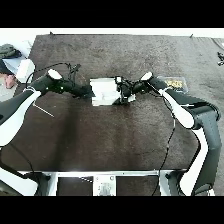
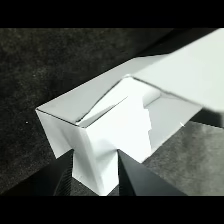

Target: Fold the box and place the chain.

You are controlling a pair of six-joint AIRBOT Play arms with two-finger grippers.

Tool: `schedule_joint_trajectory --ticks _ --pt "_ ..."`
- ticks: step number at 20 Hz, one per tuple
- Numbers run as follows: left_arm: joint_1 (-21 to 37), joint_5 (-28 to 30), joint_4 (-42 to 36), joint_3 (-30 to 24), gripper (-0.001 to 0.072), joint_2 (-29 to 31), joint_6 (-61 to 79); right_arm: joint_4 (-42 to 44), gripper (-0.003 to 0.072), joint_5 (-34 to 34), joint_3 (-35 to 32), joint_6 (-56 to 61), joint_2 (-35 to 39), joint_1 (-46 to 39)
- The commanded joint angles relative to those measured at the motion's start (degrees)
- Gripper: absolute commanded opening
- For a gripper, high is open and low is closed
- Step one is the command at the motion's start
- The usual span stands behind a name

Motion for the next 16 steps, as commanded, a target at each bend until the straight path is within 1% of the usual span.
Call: schedule_joint_trajectory --ticks 1,7,10,12,16 --pt "-2.3 0.3 6.4 1.9 0.0297 0.0 -6.8 0.0 0.0368 0.0 0.0 0.0 0.0 0.0" --pt "-5.8 1.9 17.4 3.0 0.0297 0.0 -22.3 0.0 0.0368 0.0 0.0 0.0 0.0 0.0" --pt "-7.7 1.4 23.8 5.1 0.0297 -0.2 -28.9 0.0 0.0368 0.0 0.0 0.0 0.0 0.0" --pt "-9.0 -1.2 28.6 7.9 0.0297 -1.2 -35.2 0.0 0.0368 0.0 0.0 0.0 0.0 0.0" --pt "-10.7 -11.9 35.3 17.6 0.0297 -6.0 -42.6 0.0 0.0368 0.0 0.0 0.0 0.0 0.0"
